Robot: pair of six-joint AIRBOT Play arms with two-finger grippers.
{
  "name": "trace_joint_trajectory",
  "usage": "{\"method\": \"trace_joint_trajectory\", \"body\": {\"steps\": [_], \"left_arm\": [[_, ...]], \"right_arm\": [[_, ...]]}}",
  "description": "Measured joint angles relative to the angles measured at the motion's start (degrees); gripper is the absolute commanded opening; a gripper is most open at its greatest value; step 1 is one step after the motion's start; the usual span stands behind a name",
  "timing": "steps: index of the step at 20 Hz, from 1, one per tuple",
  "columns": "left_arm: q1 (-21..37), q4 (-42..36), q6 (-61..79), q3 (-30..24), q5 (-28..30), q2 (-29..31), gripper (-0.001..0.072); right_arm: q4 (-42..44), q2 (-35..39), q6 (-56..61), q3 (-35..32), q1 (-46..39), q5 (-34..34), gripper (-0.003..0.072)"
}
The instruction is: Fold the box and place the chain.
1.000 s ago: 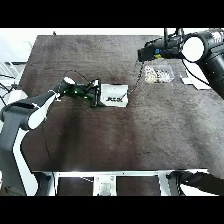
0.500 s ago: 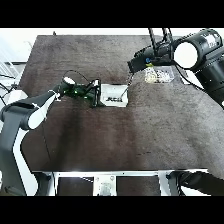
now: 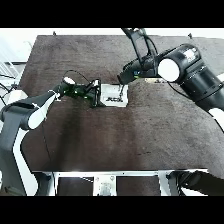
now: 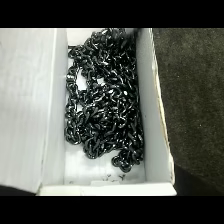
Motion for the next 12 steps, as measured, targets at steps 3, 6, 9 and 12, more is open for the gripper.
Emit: {"method": "trace_joint_trajectory", "body": {"steps": [3, 6, 9, 12], "left_arm": [[0.0, 0.0, 0.02, 0.0, 0.0, 0.0, 0.035], [0.0, 0.0, 0.0, 0.0, 0.0, 0.0, 0.035], [0.0, -0.02, 0.02, 0.0, 0.0, 0.0, 0.035], [0.0, 0.0, 0.02, 0.0, 0.0, 0.0, 0.0349]], "right_arm": [[0.74, -0.02, 0.13, -4.85, 0.31, -6.43, 0.0019], [1.25, -0.46, 0.2, -10.34, 0.39, -13.88, 0.0019], [1.36, -2.19, 0.22, -15.78, 0.24, -22.43, 0.0018], [1.27, -5.11, 0.24, -18.88, -0.48, -28.85, 0.0158]]}}
